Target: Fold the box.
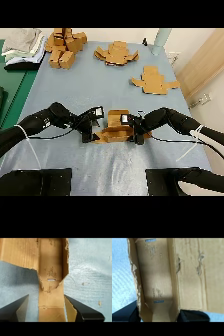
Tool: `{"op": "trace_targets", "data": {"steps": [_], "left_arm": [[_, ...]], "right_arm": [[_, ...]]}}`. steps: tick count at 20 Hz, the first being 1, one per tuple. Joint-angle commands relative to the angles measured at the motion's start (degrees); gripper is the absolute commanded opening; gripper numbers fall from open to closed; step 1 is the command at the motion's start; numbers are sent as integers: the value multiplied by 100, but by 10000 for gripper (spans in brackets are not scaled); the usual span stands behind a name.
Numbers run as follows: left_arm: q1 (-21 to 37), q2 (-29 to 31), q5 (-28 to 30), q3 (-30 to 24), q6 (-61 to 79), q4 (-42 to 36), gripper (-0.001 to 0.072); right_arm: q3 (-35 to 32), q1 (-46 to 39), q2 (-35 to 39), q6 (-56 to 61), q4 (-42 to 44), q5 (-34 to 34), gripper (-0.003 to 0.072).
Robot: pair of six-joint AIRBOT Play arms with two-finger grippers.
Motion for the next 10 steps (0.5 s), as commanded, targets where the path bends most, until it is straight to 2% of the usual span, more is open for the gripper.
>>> {"op": "trace_targets", "data": {"steps": [1, 5, 7, 9, 10], "left_arm": [[-203, -164, 348, -4, 170, -35, 690], [-492, -284, 494, 13, 2, -59, 682], [-564, -284, 654, 13, -212, -55, 448], [-623, -284, 638, 13, -299, -92, 447], [-651, -284, 625, 13, -402, -114, 318]], "right_arm": [[-2, 4, -4, 0, -2, 0, 504], [-2, 4, -4, 0, 0, 0, 504], [-2, 4, -4, 0, 0, 0, 504], [-2, 4, -4, 0, 0, 0, 504], [-2, 4, -4, 0, 0, 0, 504]]}}
